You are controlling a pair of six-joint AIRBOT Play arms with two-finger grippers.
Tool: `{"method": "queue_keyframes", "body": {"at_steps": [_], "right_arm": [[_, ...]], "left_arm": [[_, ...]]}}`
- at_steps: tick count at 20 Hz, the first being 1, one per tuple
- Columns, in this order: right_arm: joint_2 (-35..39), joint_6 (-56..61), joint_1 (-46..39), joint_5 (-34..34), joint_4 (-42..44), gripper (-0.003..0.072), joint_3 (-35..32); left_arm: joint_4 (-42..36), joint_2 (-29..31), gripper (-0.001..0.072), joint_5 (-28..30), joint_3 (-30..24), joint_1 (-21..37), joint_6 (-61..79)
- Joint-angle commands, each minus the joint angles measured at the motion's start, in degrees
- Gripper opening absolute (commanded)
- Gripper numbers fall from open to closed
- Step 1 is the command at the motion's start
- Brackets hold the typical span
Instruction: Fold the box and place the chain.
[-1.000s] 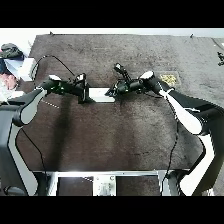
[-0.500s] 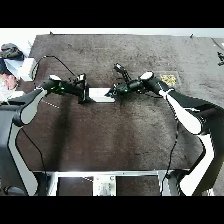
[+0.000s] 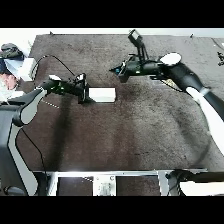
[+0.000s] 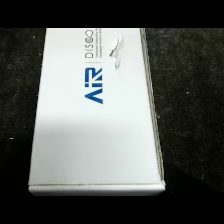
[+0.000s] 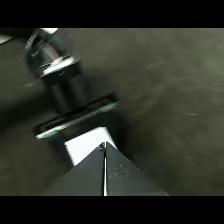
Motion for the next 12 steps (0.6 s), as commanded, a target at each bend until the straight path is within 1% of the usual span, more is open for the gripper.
{"method": "queue_keyframes", "body": {"at_steps": [1,3,5,7,10,12], "right_arm": [[14.8,6.7,0.0,-16.8,-6.8,0.0015,-11.5],[23.8,9.0,0.0,-26.3,-8.7,0.0015,-21.7],[32.5,9.0,0.0,-35.1,-8.7,0.0016,-32.5],[40.7,9.0,0.0,-42.6,-8.6,0.0016,-42.9],[50.7,9.0,0.0,-48.6,-8.6,0.0017,-55.1],[55.0,9.0,0.1,-51.1,-8.6,0.0017,-60.7]], "left_arm": [[0.0,0.0,0.0461,0.1,0.0,0.0,0.1],[0.0,0.0,0.0462,0.1,0.0,0.0,0.1],[0.0,0.0,0.0462,0.1,0.0,0.0,0.1],[0.0,0.0,0.0462,0.1,0.0,0.0,0.1],[0.0,0.0,0.0461,0.1,0.0,0.0,0.1],[0.0,0.0,0.0462,0.0,0.0,0.0,0.1]]}}
